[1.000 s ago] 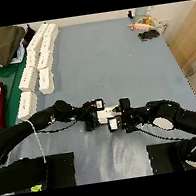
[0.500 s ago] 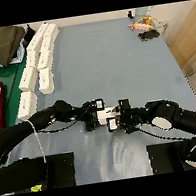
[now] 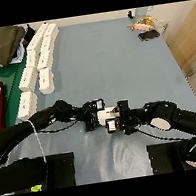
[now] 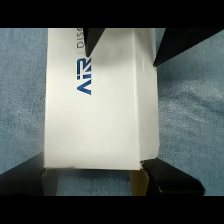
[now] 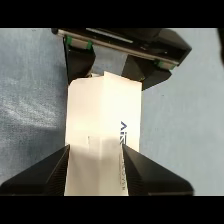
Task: Fold the box.
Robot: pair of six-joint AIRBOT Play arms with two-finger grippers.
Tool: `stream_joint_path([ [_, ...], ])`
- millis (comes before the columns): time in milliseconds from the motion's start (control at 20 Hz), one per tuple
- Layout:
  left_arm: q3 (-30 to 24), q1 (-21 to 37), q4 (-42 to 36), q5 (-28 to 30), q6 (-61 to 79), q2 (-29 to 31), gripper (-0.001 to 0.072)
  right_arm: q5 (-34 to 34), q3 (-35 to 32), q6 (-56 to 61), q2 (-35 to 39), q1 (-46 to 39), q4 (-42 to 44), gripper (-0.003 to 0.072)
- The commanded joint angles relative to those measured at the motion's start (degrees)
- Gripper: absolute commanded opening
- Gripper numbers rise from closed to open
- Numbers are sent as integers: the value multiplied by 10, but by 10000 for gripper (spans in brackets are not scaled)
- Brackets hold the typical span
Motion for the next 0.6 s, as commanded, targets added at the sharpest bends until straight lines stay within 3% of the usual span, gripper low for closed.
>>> stream_joint_path([
  [0,1,0,0,1,-1,0,439,-11,0,0,-15,1,-9,517],
  [550,1,0,0,1,-1,0,439,-26,10,2,-10,1,-46,502],
])
